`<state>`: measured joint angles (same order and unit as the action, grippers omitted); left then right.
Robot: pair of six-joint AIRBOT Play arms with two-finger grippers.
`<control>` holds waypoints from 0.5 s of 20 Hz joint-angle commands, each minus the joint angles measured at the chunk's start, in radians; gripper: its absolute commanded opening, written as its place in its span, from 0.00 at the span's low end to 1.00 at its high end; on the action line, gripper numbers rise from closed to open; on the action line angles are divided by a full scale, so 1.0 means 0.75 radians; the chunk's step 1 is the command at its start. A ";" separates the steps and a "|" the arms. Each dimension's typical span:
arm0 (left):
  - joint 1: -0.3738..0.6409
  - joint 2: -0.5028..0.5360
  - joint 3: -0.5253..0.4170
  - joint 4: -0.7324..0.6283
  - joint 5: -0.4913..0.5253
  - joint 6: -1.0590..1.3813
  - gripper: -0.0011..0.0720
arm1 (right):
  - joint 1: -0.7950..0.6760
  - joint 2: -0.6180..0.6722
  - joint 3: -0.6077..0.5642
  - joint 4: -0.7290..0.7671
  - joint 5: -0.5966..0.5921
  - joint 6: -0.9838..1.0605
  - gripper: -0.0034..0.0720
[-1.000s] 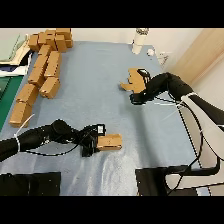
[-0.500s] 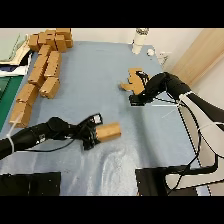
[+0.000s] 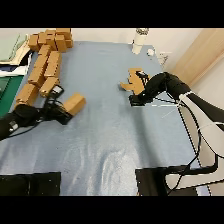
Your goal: Fold the box.
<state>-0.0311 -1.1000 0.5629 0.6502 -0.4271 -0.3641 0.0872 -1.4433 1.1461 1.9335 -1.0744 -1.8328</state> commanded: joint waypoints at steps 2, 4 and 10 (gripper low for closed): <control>0.329 0.007 0.002 0.190 -0.219 -0.168 0.74 | 0.001 -0.001 0.002 0.000 -0.001 0.001 0.05; 0.417 0.007 0.002 0.234 -0.260 -0.223 0.74 | 0.001 -0.001 0.002 0.000 -0.001 0.001 0.05; 0.576 0.006 0.002 0.373 -0.253 -0.396 0.74 | 0.001 -0.001 0.002 0.000 -0.001 0.001 0.05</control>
<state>0.3473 -1.0954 0.5632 0.8856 -0.6060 -0.6056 0.0872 -1.4433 1.1461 1.9335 -1.0752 -1.8328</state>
